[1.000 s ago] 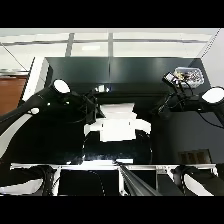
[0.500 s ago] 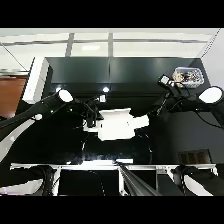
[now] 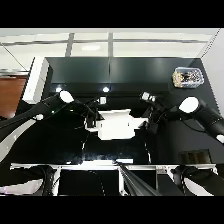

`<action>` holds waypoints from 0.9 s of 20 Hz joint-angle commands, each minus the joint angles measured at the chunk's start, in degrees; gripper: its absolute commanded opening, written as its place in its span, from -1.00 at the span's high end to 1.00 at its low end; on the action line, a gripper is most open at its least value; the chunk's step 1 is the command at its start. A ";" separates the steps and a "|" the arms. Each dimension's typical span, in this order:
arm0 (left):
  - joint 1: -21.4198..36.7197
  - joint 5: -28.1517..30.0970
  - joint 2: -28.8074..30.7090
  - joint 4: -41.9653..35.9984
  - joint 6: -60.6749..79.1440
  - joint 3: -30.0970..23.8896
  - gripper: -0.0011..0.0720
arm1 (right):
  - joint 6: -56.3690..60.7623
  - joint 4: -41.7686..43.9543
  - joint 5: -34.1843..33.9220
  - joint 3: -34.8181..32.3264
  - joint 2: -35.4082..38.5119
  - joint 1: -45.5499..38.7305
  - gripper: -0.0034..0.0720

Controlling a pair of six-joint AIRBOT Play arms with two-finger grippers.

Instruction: Fold the box and place the chain.

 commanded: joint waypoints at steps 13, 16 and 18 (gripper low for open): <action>-0.04 0.00 -0.04 0.22 0.15 0.04 0.90 | -9.09 5.33 -15.76 -7.65 -1.88 12.72 -0.84; -0.04 0.00 -0.04 0.22 0.15 0.04 0.89 | -9.09 5.42 -17.33 -7.61 -1.75 12.72 -1.00; -0.04 -0.02 -0.04 0.22 0.15 0.04 0.89 | -9.11 5.31 -16.83 -7.32 -1.01 12.72 -1.00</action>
